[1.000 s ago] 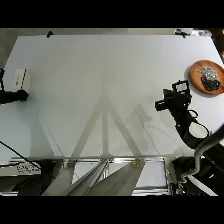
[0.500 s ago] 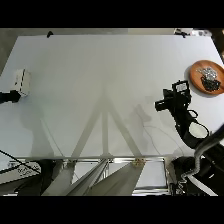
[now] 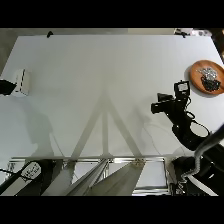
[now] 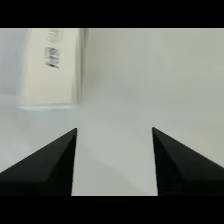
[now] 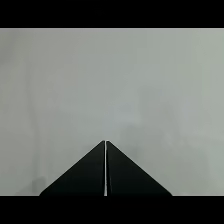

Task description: Fold the box and place the chain.

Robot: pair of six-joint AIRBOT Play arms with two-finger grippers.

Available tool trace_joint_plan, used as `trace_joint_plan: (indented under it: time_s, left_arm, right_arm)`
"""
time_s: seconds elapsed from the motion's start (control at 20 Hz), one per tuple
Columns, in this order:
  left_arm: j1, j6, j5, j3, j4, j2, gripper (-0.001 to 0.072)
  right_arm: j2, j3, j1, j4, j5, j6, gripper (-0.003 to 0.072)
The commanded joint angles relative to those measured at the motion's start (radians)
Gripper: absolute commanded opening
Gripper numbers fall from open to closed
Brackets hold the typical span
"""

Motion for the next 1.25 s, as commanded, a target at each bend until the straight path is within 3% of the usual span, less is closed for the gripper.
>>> trace_joint_plan:
  time_s: [0.0, 0.15, 0.35, 0.4, 0.45, 0.5, 0.7, 0.8, 1.0, 1.2]
  left_arm:
    - [-0.097, -0.087, 0.324, -0.002, -0.066, 0.029, 0.042]
    - [-0.28, -0.151, 0.382, -0.07, -0.065, 0.03, 0.0391]
    - [-0.553, -0.151, 0.244, -0.18, -0.024, 0.028, 0.039]
    - [-0.604, -0.152, 0.256, -0.181, -0.022, 0.029, 0.0444]
    - [-0.657, -0.15, 0.279, -0.182, -0.034, 0.029, 0.0689]
    - [-0.719, -0.135, 0.27, -0.182, -0.043, 0.029, 0.072]
    - [-0.973, 0.249, 0.177, -0.182, -0.006, 0.028, 0.067]
    - [-1.049, 0.258, 0.171, -0.181, -0.008, 0.028, 0.067]
    - [-1.14, 0.256, 0.171, -0.182, -0.008, 0.028, 0.0671]
    - [-1.16, 0.256, 0.171, -0.181, -0.011, 0.028, 0.0671]
  right_arm:
    - [0.0, 0.001, 0.103, 0.167, 0.092, -0.068, 0.0015]
    - [0.0, 0.001, 0.276, 0.323, -0.071, -0.153, 0.0015]
    - [0.0, 0.001, 0.466, 0.568, -0.378, -0.409, 0.0015]
    - [0.0, 0.001, 0.493, 0.581, -0.434, -0.419, 0.0015]
    - [0.0, 0.001, 0.51, 0.587, -0.476, -0.418, 0.0015]
    - [0.0, 0.001, 0.518, 0.592, -0.497, -0.418, 0.0015]
    - [0.0, 0.003, 0.518, 0.598, -0.525, -0.426, 0.0015]
    - [0.0, 0.003, 0.518, 0.597, -0.537, -0.433, 0.0015]
    - [0.0, 0.003, 0.518, 0.594, -0.555, -0.435, 0.0015]
    - [0.0, 0.003, 0.518, 0.598, -0.605, -0.435, 0.0015]
